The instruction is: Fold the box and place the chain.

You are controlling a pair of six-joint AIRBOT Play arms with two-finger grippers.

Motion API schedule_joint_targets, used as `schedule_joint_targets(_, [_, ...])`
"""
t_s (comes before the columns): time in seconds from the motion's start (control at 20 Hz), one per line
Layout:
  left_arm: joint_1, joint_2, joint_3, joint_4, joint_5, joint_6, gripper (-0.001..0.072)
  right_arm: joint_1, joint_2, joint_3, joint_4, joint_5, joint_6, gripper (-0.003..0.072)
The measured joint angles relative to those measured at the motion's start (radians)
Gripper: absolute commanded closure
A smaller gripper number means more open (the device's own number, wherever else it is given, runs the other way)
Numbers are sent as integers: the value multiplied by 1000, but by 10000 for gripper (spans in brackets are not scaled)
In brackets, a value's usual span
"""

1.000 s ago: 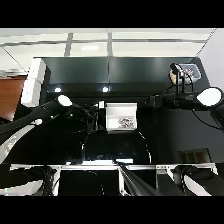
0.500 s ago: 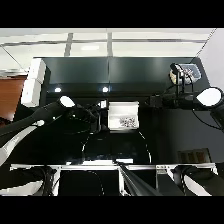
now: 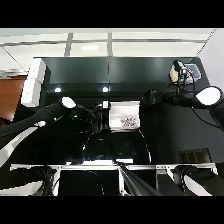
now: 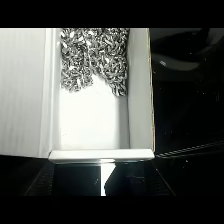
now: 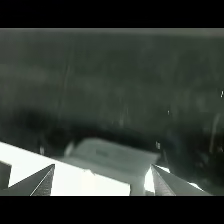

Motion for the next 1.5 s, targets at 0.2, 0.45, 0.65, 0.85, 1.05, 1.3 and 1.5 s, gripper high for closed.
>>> schedule_joint_targets(0.2, [0, 0, 0, 5, 1, 0, 359, 4, -104, 67, 32, -32, -5, -13])
schedule_joint_targets(0.45, [0, 0, 4, 9, -3, 0, 359, 39, -208, 109, 35, 54, -282, -12])
schedule_joint_targets(0.65, [0, 0, 11, 10, -4, 2, 359, 47, -211, 117, 25, 229, -624, 16])
schedule_joint_targets(0.85, [0, 0, 14, 12, -4, 2, 359, 60, -200, 103, 21, 330, -807, 16])
schedule_joint_targets(1.05, [0, 0, 14, 39, -3, -1, 359, 98, -202, 80, 24, 344, -956, 16])
schedule_joint_targets(1.3, [-1, 0, 14, 54, -4, -2, 358, 121, -207, 73, 27, 341, -1049, 16])
schedule_joint_targets(1.5, [-1, 0, 14, 58, -4, -2, 359, 140, -211, 72, 27, 341, -1095, 16])
